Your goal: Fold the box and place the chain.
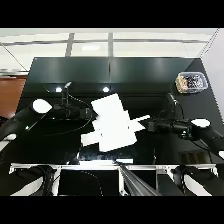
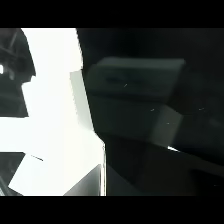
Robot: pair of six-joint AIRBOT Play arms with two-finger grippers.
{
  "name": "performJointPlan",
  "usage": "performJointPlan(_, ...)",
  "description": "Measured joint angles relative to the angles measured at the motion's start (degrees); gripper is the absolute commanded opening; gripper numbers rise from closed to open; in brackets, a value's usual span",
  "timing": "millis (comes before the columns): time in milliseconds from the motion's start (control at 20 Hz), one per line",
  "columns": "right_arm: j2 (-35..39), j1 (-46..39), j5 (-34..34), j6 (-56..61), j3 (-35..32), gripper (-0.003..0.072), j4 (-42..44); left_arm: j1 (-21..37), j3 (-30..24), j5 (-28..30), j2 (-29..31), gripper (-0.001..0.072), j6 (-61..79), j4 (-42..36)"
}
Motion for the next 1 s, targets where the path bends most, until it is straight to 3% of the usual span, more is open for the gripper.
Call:
performJointPlan(250,0.3,3.1,-1.6,-0.4,-0.5,0.0017,0.8,4.0,1.2,-12.4,-11.0,0.0665,15.3,-12.9)
performJointPlan(400,0.4,3.5,-2.0,-0.4,-0.6,0.0017,0.9,4.2,2.1,-20.2,-15.8,0.0506,24.0,-15.6)
performJointPlan(450,0.4,3.6,-2.1,-0.4,-0.6,0.0018,0.9,4.1,2.7,-22.1,-17.1,0.0423,26.6,-15.8)
performJointPlan(500,0.4,3.7,-2.1,-0.4,-0.6,0.0017,0.9,4.0,3.5,-23.4,-18.1,0.0360,28.7,-15.8)
performJointPlan(550,0.4,3.7,-2.2,-0.4,-0.6,0.0017,0.9,4.0,4.3,-24.3,-18.9,0.0347,30.7,-15.7)
performJointPlan(600,0.4,3.7,-2.2,-0.4,-0.6,0.0017,0.9,4.0,5.0,-25.2,-19.6,0.0253,32.4,-15.6)
performJointPlan(650,0.4,3.8,-2.2,-0.4,-0.6,0.0017,1.0,3.9,5.9,-25.9,-20.4,0.0208,34.0,-15.3)
performJointPlan(900,0.4,3.8,-2.2,-0.2,-0.6,0.0017,0.9,3.8,10.1,-31.5,-23.9,0.0199,37.9,-11.3)
performJointPlan(1000,0.4,3.8,-2.2,0.0,-0.6,0.0017,0.9,3.4,10.9,-32.6,-24.5,0.0031,38.4,-10.1)
